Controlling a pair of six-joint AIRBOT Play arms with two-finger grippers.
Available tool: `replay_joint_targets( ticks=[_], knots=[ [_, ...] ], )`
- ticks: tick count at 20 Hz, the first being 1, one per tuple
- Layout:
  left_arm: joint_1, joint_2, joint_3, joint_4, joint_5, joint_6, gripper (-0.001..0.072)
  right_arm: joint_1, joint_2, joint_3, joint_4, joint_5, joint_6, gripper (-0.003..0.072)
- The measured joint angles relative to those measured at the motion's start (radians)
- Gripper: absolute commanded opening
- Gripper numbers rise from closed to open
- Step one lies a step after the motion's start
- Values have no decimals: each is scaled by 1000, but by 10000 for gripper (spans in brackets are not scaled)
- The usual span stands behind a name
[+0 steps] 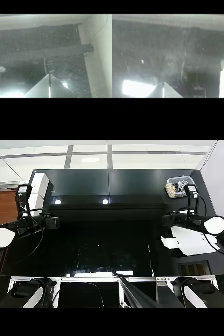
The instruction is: Fold the box and place the chain.
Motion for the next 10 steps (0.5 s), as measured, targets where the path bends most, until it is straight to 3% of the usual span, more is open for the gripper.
replay_joint_targets(
  ticks=[4,5,6,7,8,10],
  knots=[
    [-1,-1,-1,-3,40,0,30,2,0,0,100,-223,1,22],
    [-2,-1,-1,-5,63,0,31,2,0,0,121,-294,2,90],
    [-2,-2,-2,-13,89,0,34,0,-1,0,134,-360,0,584],
    [-2,-3,-2,-23,108,-1,222,-7,-3,0,134,-426,-2,706],
    [-3,-6,-3,-33,133,-3,670,-19,-7,0,127,-481,-6,705],
    [-5,-18,-3,-53,166,-9,708,-58,-20,0,80,-536,-16,705]
  ],
)
